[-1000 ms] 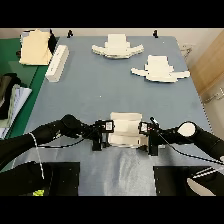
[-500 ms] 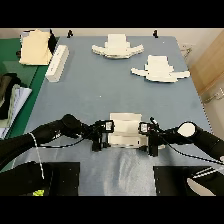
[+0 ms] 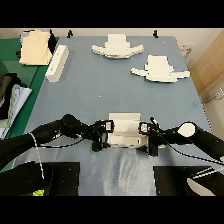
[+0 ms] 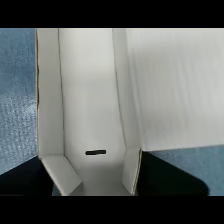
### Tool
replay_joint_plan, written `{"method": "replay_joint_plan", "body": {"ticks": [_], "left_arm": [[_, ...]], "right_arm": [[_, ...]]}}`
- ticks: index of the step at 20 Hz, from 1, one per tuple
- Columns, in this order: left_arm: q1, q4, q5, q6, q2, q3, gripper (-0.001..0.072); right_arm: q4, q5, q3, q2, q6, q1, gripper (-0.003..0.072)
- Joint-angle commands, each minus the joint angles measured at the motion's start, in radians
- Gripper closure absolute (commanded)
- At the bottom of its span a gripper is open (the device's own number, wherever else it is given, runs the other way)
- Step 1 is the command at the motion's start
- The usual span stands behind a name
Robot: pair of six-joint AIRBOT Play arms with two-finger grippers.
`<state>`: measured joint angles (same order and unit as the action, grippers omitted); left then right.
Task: Fold the box.
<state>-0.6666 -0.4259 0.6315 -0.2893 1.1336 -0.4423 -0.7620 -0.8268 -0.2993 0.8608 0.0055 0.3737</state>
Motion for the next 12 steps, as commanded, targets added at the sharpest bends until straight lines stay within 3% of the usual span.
{"method": "replay_joint_plan", "body": {"ticks": [1, 12], "left_arm": [[-0.001, 0.000, 0.000, -0.001, -0.001, 0.000, 0.0246], [-0.001, -0.001, 0.000, -0.001, -0.001, 0.001, 0.0246]], "right_arm": [[-0.021, 0.006, -0.001, -0.021, 0.021, 0.000, -0.0034], [-0.225, -0.211, -0.001, -0.296, 0.325, 0.000, -0.0034]]}}
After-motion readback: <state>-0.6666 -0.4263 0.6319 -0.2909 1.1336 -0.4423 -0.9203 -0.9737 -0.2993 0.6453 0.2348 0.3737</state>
